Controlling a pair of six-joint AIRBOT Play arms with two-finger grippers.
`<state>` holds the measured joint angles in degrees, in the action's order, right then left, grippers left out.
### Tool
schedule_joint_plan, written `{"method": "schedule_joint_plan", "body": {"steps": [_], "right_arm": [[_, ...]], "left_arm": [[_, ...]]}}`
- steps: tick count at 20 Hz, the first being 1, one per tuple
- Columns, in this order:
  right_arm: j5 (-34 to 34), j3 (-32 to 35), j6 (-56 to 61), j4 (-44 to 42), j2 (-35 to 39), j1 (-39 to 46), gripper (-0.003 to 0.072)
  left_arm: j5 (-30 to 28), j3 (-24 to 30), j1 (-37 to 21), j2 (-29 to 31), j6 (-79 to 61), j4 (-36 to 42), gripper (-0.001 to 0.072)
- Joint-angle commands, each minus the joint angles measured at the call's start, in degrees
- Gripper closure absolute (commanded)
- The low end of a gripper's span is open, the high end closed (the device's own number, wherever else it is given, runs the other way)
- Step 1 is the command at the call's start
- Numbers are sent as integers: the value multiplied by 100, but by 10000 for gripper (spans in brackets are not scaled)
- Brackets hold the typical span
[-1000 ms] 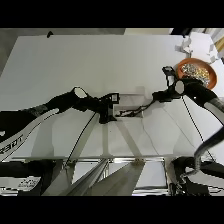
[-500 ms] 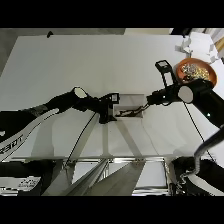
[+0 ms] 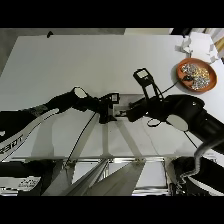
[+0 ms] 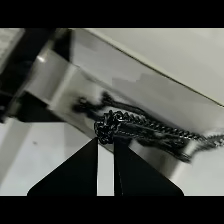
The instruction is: Fold the box and place the chain.
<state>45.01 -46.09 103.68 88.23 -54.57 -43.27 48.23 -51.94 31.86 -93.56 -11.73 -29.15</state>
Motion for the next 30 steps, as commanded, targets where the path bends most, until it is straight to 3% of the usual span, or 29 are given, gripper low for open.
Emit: {"method": "schedule_joint_plan", "body": {"steps": [1,10,13,14,20,22,26,30], "right_arm": [[-682,4,302,7,-229,-463,676],[-942,4,299,50,-1488,-446,670],[-1025,4,299,26,-1480,-369,445],[-929,4,299,-46,-1425,-254,439],[448,4,-22,68,-522,820,443],[898,4,-219,103,-361,1414,502],[684,162,-221,439,-557,2409,517],[522,170,-221,428,-1220,2691,508]], "left_arm": [[0,2,-4,2,-2,-2,502],[0,2,-4,2,-2,-2,502],[0,2,-2,2,-2,-2,502],[0,2,-4,2,-2,-2,502],[0,2,-4,2,-2,-2,502],[2,2,-4,2,-2,-2,502],[0,2,-4,2,-2,-2,502],[0,2,-4,2,-2,-2,502]]}}
